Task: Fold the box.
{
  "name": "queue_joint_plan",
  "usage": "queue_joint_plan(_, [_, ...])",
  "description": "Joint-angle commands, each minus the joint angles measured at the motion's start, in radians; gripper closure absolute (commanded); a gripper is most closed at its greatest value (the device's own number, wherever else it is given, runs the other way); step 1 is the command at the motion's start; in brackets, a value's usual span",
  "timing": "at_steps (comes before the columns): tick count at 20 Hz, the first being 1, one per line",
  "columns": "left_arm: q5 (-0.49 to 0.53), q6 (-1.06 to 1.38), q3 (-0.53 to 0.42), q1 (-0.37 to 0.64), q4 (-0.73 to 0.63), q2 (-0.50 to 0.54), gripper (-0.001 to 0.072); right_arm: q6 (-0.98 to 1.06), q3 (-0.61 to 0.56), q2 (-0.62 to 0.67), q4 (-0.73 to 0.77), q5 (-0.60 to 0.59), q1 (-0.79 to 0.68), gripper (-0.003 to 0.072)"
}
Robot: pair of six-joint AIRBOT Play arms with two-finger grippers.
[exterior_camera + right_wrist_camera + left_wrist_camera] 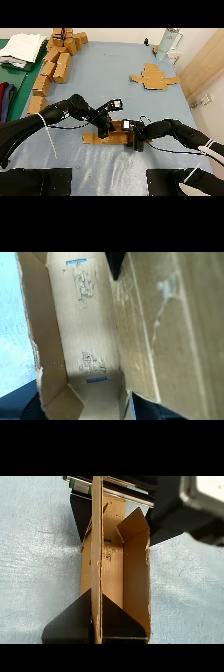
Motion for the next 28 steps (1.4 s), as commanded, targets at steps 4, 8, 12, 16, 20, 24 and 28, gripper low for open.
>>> queue_joint_plan(4, [0.0, 0.0, 0.001, 0.0, 0.0, -0.001, 0.0695, 0.015, 0.001, -0.013, 0.005, -0.009, 0.007, 0.0205])
queue_joint_plan(8, [0.0, 0.0, 0.001, 0.0, 0.0, 0.0, 0.0695, 0.015, 0.001, -0.013, 0.003, -0.006, 0.006, 0.0203])
queue_joint_plan(12, [0.0, 0.0, 0.001, 0.0, 0.0, 0.0, 0.0695, 0.015, 0.001, -0.013, 0.003, -0.006, 0.006, 0.0046])
queue_joint_plan(16, [0.0, 0.0, 0.001, 0.0, 0.0, 0.0, 0.0695, 0.015, 0.001, -0.013, 0.003, -0.001, 0.006, 0.0046])
queue_joint_plan(20, [0.0, 0.0, 0.001, 0.0, 0.0, 0.0, 0.0695, 0.015, 0.001, -0.013, 0.002, 0.018, 0.006, 0.0186])
queue_joint_plan(24, [0.0, 0.0, 0.001, 0.0, 0.0, 0.0, 0.0695, 0.015, 0.001, -0.013, -0.005, 0.018, 0.006, 0.0186])
queue_joint_plan(28, [0.0, 0.0, 0.001, 0.0, 0.0, 0.0, 0.0696, 0.015, 0.001, -0.013, -0.005, 0.017, 0.006, 0.0185])
